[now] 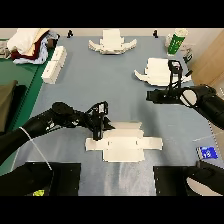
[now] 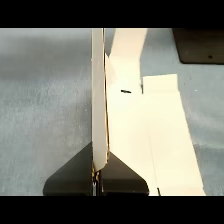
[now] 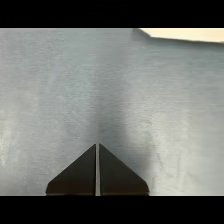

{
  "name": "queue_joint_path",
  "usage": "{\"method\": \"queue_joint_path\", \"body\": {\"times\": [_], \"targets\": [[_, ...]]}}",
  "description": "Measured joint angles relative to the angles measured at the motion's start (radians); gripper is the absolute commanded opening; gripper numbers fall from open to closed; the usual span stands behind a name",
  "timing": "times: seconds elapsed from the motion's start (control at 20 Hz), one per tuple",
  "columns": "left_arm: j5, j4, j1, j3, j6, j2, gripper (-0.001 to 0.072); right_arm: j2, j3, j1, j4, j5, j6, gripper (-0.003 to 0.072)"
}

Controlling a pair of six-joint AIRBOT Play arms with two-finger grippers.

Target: Fold the box.

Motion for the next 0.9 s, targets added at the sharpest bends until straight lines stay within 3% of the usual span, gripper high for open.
{"method": "queue_joint_path", "body": {"times": [0.25, 0.5, 0.7, 0.9], "targets": [[0.074, -0.021, -0.016, -0.028, 0.003, 0.004, 0.0015, -0.021, 0.0, 0.047, 0.005, -0.028, 0.0, 0.0008], [0.077, -0.047, -0.021, -0.011, -0.01, 0.021, 0.0013, -0.026, 0.0, 0.058, 0.006, -0.036, 0.0, 0.0008], [0.126, -0.054, -0.024, -0.004, 0.128, 0.091, 0.0008, -0.026, 0.0, 0.061, 0.008, -0.037, 0.0, 0.0008], [0.25, -0.063, -0.117, -0.089, 0.242, 0.183, 0.0011, -0.027, 0.0, 0.061, 0.008, -0.038, 0.0, 0.0008]]}}
